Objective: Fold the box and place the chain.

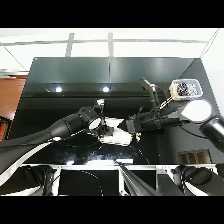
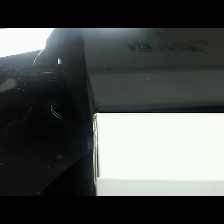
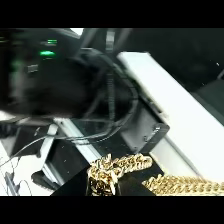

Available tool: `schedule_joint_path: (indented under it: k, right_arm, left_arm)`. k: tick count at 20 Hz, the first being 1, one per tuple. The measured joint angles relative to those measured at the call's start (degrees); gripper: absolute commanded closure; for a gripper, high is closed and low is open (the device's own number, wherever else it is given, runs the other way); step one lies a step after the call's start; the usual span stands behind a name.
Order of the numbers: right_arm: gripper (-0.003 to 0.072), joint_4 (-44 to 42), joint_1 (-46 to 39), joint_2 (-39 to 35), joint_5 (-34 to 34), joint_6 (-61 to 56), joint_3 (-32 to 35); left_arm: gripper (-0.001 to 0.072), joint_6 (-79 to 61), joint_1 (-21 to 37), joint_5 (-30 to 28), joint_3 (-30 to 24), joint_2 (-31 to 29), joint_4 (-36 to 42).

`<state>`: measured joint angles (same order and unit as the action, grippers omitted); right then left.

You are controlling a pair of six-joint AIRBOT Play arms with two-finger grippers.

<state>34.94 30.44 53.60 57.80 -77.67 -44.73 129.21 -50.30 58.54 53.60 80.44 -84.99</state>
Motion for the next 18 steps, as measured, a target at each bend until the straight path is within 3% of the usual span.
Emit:
schedule_joint_path:
  k: [2,3,4,7,10,13,15,16,17,18]
  right_arm:
    - [0.0657,-0.11,0.24,0.83,-2.1,-0.17,1.53]
    - [0.0422,-0.13,0.26,1.07,-3.06,-0.26,1.99]
    - [0.0255,-0.22,0.26,1.25,-3.87,-0.37,2.32]
    - [0.0256,-0.11,-2.75,1.11,-2.8,-0.48,2.58]
    - [0.0256,2.19,-11.63,-1.25,1.97,-0.63,2.49]
    - [0.0257,11.96,-21.81,-3.21,4.26,-1.22,2.99]
    - [0.0257,21.57,-26.84,-3.72,0.7,-5.31,5.03]
    - [0.0189,26.36,-28.74,-3.5,-2.27,-8.74,6.45]
    - [0.0038,29.83,-30.12,-2.69,-5.09,-11.96,7.63]
    - [0.0035,32.06,-31.06,-1.44,-8.02,-14.14,8.31]
  left_arm:
    - [0.068,0.0,0.0,0.0,0.0,0.0,0.0]
    - [0.068,0.0,0.0,0.0,0.0,0.0,0.0]
    - [0.0679,0.02,0.0,0.0,0.0,0.0,0.0]
    - [0.068,0.02,0.0,0.02,0.0,0.0,0.0]
    - [0.068,0.02,0.0,0.04,0.0,0.0,0.0]
    - [0.068,0.02,0.0,0.11,0.0,0.0,0.0]
    - [0.0679,0.02,0.0,0.13,0.0,0.0,0.0]
    - [0.068,0.0,0.0,0.15,0.0,0.0,0.0]
    - [0.068,0.0,0.0,0.15,0.0,0.0,0.0]
    - [0.068,0.02,0.0,0.15,0.0,0.0,0.0]
